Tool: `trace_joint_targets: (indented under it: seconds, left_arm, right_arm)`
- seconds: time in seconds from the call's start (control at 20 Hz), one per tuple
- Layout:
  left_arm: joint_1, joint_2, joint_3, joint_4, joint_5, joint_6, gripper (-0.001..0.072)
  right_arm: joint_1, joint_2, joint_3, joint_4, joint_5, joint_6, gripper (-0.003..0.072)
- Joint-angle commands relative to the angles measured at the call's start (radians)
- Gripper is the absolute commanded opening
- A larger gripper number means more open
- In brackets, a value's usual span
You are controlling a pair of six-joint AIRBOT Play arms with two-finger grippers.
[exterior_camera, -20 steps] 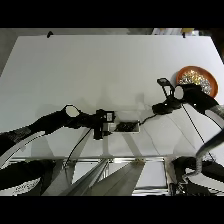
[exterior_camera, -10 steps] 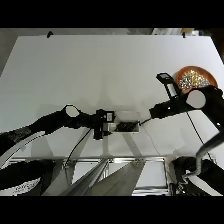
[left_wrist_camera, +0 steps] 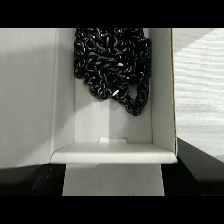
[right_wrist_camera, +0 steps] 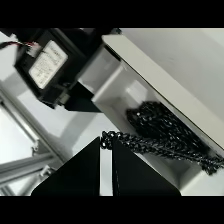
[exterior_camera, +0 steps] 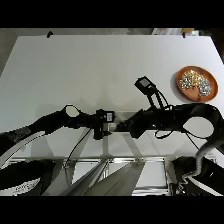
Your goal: Fold the box and place the chain.
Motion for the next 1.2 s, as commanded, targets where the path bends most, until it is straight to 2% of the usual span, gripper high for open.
trace_joint_targets:
  seconds: [0.0, 0.2, 0.4, 0.6, 0.8, 1.0, 1.15]
  left_arm:
    - [0.000, 0.000, 0.000, 0.000, 0.000, 0.000, 0.0205]
    - [0.000, 0.000, 0.000, 0.000, 0.000, 0.000, 0.0205]
    - [0.000, 0.000, 0.000, 0.000, 0.000, 0.000, 0.0205]
    - [0.000, 0.000, 0.000, 0.000, 0.000, 0.000, 0.0205]
    - [0.000, 0.000, 0.000, 0.000, 0.000, 0.000, 0.0205]
    - [0.000, 0.000, 0.000, 0.000, 0.000, 0.000, 0.0205]
    - [0.000, 0.000, 0.000, 0.000, 0.000, 0.000, 0.0205]
  right_arm:
    - [0.056, 0.005, 0.001, 0.013, -0.083, 0.004, 0.0017]
    - [0.058, 0.005, 0.001, 0.074, -0.122, -0.017, 0.0017]
    - [0.058, 0.005, 0.002, 0.204, -0.139, -0.142, 0.0016]
    - [0.058, 0.009, 0.002, 0.223, -0.145, -0.143, 0.0017]
    - [0.057, 0.044, 0.007, 0.310, -0.173, -0.231, 0.0017]
    - [0.057, 0.074, 0.025, 0.297, -0.209, -0.233, 0.0017]
    - [0.057, 0.073, 0.025, 0.233, -0.190, -0.232, 0.0017]
